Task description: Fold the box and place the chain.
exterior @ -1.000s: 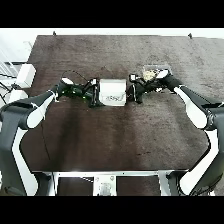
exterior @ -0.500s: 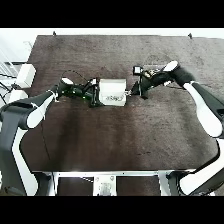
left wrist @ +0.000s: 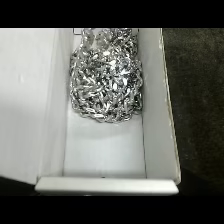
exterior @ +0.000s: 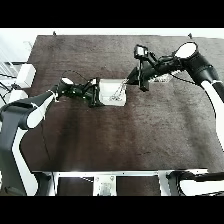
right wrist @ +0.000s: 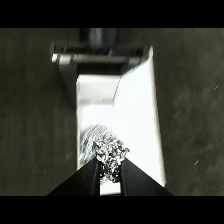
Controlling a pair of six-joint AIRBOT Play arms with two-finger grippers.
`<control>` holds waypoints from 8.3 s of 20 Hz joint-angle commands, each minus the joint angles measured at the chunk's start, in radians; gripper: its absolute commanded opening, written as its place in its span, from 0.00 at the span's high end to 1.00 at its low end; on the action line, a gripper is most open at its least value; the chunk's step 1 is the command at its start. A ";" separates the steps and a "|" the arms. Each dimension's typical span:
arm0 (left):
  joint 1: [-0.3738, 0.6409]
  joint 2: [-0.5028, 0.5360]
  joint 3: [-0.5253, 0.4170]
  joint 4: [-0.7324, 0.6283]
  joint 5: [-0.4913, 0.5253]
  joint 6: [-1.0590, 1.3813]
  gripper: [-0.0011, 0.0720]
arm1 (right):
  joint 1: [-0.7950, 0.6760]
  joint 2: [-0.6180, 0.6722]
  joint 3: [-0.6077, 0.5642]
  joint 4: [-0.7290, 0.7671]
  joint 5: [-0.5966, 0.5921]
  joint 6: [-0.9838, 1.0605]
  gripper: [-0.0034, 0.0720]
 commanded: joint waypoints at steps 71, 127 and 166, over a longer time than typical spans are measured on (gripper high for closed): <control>0.000 0.001 0.001 0.000 0.000 0.000 0.19 | 0.043 -0.268 -0.004 0.135 -0.061 0.002 0.36; 0.000 0.001 0.001 0.000 0.000 0.000 0.19 | 0.014 -0.378 -0.052 0.261 -0.007 0.051 0.94; 0.000 0.001 0.001 0.000 0.000 0.000 0.19 | -0.212 1.446 -1.477 0.265 -0.962 0.607 0.95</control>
